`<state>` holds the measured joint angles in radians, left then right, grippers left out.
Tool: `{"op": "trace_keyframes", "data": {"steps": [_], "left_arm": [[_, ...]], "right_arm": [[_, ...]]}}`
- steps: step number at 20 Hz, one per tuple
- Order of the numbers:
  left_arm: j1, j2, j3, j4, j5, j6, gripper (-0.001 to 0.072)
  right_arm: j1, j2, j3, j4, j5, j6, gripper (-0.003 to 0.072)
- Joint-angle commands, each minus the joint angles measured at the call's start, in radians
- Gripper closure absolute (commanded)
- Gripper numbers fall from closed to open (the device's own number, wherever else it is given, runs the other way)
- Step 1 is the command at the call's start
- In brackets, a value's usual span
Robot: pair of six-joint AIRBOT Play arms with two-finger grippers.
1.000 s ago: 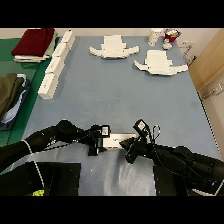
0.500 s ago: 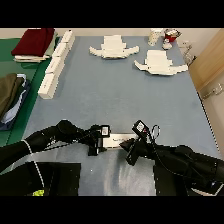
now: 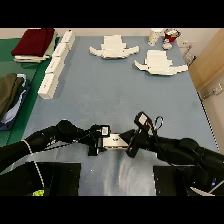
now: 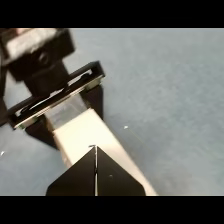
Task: Fold the box.
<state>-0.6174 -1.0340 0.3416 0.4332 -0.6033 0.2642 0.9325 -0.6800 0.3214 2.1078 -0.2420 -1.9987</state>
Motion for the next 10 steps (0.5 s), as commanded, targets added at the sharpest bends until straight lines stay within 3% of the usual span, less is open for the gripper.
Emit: {"op": "trace_keyframes", "data": {"steps": [1, 5, 7, 10], "left_arm": [[0.0, 0.0, 0.0, 0.001, 0.001, 0.001, 0.0169], [0.0, 0.0, 0.001, 0.0, 0.001, 0.001, 0.0169], [0.0, 0.0, 0.001, 0.0, 0.002, 0.0, 0.0169], [0.001, 0.0, 0.001, -0.006, 0.001, -0.013, 0.0169]], "right_arm": [[-0.161, -0.07, 0.157, -0.126, -0.227, 0.146, 0.0682], [-0.391, -0.276, 0.41, -0.446, -0.666, 0.616, 0.0682], [-0.483, -0.385, 0.487, -0.515, -0.867, 0.821, 0.0682], [-0.555, -0.495, 0.536, -0.501, -0.971, 0.858, 0.0682]]}}
